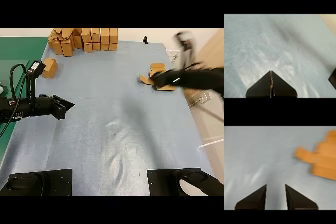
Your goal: Fold the box.
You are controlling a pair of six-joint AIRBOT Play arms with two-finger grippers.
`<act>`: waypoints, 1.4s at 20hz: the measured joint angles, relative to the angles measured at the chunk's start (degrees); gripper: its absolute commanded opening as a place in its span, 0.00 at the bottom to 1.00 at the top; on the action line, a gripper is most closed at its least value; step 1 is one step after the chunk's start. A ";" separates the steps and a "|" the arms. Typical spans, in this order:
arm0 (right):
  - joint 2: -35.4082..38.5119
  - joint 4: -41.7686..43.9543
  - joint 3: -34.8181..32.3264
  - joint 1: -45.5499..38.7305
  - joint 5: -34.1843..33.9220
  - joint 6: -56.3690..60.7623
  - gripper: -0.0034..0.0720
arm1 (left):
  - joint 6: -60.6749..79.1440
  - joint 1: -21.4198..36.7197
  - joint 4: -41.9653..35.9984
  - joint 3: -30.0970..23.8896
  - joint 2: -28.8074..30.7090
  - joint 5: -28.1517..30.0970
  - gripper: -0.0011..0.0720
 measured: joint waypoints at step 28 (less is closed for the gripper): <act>-72.74 42.91 52.26 -45.68 -5.01 -8.31 0.81 | 1.49 0.00 -2.29 0.00 -0.11 20.20 0.04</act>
